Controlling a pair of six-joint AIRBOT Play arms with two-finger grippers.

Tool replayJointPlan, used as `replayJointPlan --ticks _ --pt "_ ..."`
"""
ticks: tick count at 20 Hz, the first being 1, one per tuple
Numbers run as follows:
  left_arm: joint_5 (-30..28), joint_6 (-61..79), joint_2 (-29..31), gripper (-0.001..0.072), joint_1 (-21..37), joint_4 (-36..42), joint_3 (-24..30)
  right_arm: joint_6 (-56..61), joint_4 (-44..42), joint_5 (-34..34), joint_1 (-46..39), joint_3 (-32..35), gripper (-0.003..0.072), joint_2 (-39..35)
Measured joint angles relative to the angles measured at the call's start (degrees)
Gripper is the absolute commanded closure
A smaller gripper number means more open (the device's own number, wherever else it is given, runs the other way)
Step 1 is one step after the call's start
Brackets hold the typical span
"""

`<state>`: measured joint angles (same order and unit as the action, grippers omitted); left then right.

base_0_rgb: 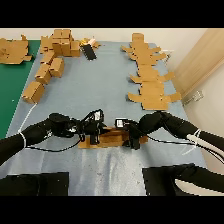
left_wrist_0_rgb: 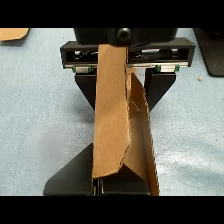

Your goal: Fold the box.

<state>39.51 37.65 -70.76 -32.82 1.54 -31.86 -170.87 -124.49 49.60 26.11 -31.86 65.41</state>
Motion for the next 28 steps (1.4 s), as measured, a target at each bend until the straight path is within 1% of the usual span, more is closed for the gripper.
replayJointPlan --ticks 1,2,3,7,10,11,12,14,16,17,19,21,23,24,26,28 --pt "0.00 -0.09 0.00 0.0629 0.00 0.00 0.00 0.00 0.00 0.04 0.00 0.00 0.0182 0.00" --pt "-0.02 -0.15 0.00 0.0352 0.00 0.04 0.00 0.00 0.00 0.07 0.00 0.00 0.0182 0.00" --pt "-0.02 -0.17 0.00 0.0252 0.00 0.13 0.00 0.00 0.00 0.13 0.00 0.00 0.0182 0.00" --pt "-0.55 -0.24 0.07 0.0250 0.00 0.04 0.00 0.00 0.00 0.26 0.00 0.00 0.0182 0.00" --pt "-3.26 -2.32 1.38 0.0249 0.00 -0.74 0.00 0.00 0.00 0.33 0.00 0.00 0.0182 0.00" --pt "-4.59 -4.50 2.49 0.0154 0.00 -2.27 0.00 0.00 0.00 0.33 0.00 0.00 0.0182 0.00" --pt "-5.70 -7.28 3.91 0.0033 0.00 -4.76 0.00 0.00 -0.02 0.35 0.00 0.00 0.0182 0.00" --pt "-7.13 -14.69 7.43 0.0030 0.00 -11.93 0.00 0.00 0.00 0.35 0.00 0.00 0.0182 0.00" --pt "-7.61 -24.55 11.43 0.0033 0.00 -21.05 0.02 0.00 0.02 0.37 0.00 0.00 0.0182 0.00" --pt "-7.43 -29.83 13.40 0.0102 0.00 -25.73 0.00 0.00 0.02 0.37 0.00 0.00 0.0182 0.00" --pt "-5.25 -40.98 17.29 0.0689 0.00 -35.85 0.02 0.00 0.09 0.39 0.00 0.00 0.0182 0.00" --pt "-1.46 -51.98 20.57 0.0700 0.00 -43.67 0.02 0.00 0.13 0.44 0.00 0.00 0.0182 0.00" --pt "3.56 -62.73 22.47 0.0699 -0.63 -47.60 0.02 0.00 0.17 0.48 0.00 0.00 0.0182 0.00" --pt "6.47 -68.19 22.88 0.0699 -1.40 -48.39 0.02 0.00 0.17 0.48 0.00 0.00 0.0182 0.00" --pt "10.03 -77.66 22.69 0.0699 -3.65 -47.71 0.02 0.00 0.17 0.52 0.00 0.00 0.0182 0.00" --pt "10.34 -83.62 21.59 0.0699 -6.58 -43.50 0.02 0.00 0.20 0.55 0.00 0.00 0.0182 0.00"
